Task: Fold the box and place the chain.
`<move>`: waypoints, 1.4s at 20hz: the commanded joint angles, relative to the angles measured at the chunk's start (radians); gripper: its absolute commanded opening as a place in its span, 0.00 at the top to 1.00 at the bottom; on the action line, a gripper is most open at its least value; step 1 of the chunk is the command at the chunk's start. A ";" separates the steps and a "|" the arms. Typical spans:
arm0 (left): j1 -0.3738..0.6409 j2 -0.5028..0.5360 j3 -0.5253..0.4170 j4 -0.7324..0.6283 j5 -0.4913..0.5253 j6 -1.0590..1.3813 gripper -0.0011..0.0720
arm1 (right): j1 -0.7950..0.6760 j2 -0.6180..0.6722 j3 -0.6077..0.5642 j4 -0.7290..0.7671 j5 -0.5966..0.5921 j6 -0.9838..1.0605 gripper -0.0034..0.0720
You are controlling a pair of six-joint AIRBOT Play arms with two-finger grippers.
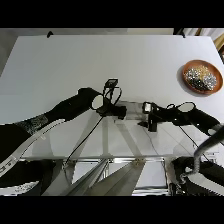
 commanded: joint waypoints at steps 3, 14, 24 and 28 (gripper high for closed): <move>0.018 -0.001 0.013 0.023 -0.024 -0.061 0.13 | 0.000 0.000 0.000 -0.005 0.005 -0.002 0.42; 0.021 0.006 0.014 -0.004 -0.010 -0.080 0.13 | 0.000 0.000 0.000 -0.005 0.005 -0.002 0.42; 0.025 0.024 0.014 -0.002 -0.084 -0.074 0.12 | 0.000 0.000 0.000 -0.005 0.005 -0.002 0.42; 0.024 0.036 0.016 -0.001 -0.138 -0.048 0.11 | 0.000 0.000 0.000 -0.005 0.005 -0.002 0.42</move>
